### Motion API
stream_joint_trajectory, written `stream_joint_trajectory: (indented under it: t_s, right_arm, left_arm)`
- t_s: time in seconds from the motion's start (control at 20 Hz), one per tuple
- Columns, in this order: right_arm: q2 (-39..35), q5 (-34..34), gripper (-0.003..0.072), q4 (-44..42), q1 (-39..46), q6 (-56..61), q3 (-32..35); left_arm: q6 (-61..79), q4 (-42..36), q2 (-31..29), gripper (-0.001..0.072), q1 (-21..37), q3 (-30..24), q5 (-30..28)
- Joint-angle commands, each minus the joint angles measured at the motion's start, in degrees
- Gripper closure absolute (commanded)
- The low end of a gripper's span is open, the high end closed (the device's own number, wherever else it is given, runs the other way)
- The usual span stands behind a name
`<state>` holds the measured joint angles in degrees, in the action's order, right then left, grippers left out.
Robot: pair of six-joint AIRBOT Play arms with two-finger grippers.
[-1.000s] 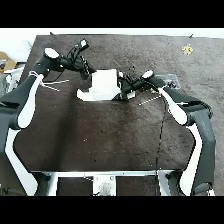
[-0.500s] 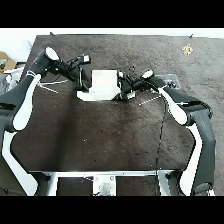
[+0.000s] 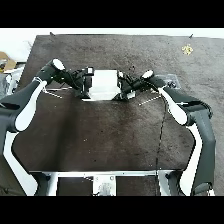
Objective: Fold the box and place the chain.
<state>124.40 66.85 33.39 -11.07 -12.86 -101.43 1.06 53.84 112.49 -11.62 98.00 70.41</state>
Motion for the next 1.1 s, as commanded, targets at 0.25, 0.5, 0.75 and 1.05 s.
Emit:
stream_joint_trajectory:
  t_s: [0.25, 0.5, 0.75, 1.05]
  right_arm:
    - [0.0, 0.0, 0.023, 0.0, 0.0, 0.0, 0.0]
    - [0.0, 0.0, 0.023, 0.0, 0.0, 0.0, 0.0]
    - [0.0, 0.0, 0.023, 0.0, 0.0, 0.0, 0.0]
    - [0.0, 0.0, 0.023, 0.0, 0.0, 0.0, 0.0]
  left_arm:
    - [-2.2, 3.4, 0.9, 0.0071, -1.2, -0.3, -2.4]
    - [-2.3, 1.8, 0.9, 0.0332, -1.2, -0.3, -2.3]
    - [-2.3, 0.7, 0.9, 0.0581, -1.3, -0.3, -2.3]
    - [2.2, -10.3, 2.3, 0.0578, -1.3, -0.3, -1.9]
